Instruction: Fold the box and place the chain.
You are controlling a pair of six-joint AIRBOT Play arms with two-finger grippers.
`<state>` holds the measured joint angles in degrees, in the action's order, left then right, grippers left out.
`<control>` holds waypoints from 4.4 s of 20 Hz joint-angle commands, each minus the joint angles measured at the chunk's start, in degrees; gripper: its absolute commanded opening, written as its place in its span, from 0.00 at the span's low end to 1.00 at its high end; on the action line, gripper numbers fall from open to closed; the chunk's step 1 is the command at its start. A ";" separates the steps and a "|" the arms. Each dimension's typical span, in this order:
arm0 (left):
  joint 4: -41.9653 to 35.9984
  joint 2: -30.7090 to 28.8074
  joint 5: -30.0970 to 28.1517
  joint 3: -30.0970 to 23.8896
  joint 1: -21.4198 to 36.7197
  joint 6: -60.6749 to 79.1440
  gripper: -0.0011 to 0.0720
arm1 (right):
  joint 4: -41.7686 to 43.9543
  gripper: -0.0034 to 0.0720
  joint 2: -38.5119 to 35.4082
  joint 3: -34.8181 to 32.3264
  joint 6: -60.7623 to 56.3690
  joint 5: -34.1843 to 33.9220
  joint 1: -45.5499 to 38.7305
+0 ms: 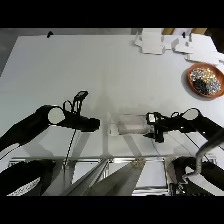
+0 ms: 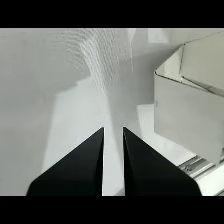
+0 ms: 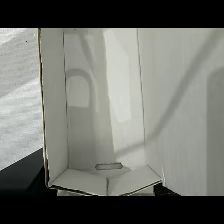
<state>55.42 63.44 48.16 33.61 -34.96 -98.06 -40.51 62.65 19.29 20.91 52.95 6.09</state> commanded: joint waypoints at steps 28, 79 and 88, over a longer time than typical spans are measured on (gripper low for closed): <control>-17.55 7.91 -10.05 6.93 -11.06 12.13 0.36 | 0.00 0.66 -0.04 0.07 0.00 0.02 0.02; 27.87 33.27 17.27 39.45 -24.35 -45.94 0.02 | 0.02 0.66 -0.04 0.07 0.00 0.04 0.02; 27.28 32.83 24.52 40.85 -23.54 -41.86 0.34 | 0.02 0.66 -0.04 0.07 0.00 0.04 0.02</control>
<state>82.98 96.38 68.69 73.47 -58.87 -143.17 -40.60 62.65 19.29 20.99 52.93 6.09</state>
